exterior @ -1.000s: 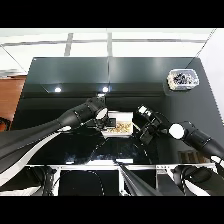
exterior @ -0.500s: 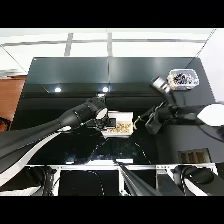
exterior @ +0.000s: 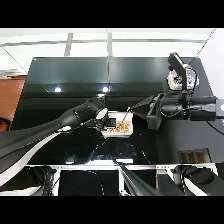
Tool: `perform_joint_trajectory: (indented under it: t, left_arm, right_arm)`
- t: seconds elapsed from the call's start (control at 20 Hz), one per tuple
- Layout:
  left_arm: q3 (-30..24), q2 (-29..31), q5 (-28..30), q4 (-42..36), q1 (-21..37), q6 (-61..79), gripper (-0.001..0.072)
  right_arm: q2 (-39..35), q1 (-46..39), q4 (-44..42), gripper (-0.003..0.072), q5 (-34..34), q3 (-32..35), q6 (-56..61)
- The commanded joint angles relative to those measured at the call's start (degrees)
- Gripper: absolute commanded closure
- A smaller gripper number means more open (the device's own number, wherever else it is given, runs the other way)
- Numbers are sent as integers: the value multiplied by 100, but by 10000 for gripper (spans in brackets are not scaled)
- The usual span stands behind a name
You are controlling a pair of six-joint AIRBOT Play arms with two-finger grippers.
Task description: Fold the box and place the chain.
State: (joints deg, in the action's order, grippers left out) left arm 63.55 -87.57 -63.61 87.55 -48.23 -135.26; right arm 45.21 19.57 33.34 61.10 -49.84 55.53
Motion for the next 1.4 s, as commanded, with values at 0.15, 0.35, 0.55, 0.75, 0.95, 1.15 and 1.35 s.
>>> perform_joint_trajectory:
  t: [0.15,0.35,0.55,0.75,0.95,1.15,1.35]
  left_arm:
    - [2,-2,7,2,2,2,680]
    - [2,-2,7,-2,2,0,680]
    - [2,-2,50,-164,4,2,679]
    - [50,11,-188,-264,59,2,672]
    - [431,273,-767,50,20,433,76]
    - [273,1443,-807,723,-221,962,79]
    - [-584,2684,-1681,2024,105,1036,80]
  right_arm:
    - [114,120,33,649,-555,896,76]
    - [105,116,457,293,-879,1139,256]
    - [101,-730,1132,293,-391,1034,278]
    - [101,-1309,1130,293,107,1036,306]
    - [101,-1325,1130,293,278,1036,304]
    - [101,-1327,1134,293,205,1036,302]
    - [101,-1327,1137,293,164,1036,302]
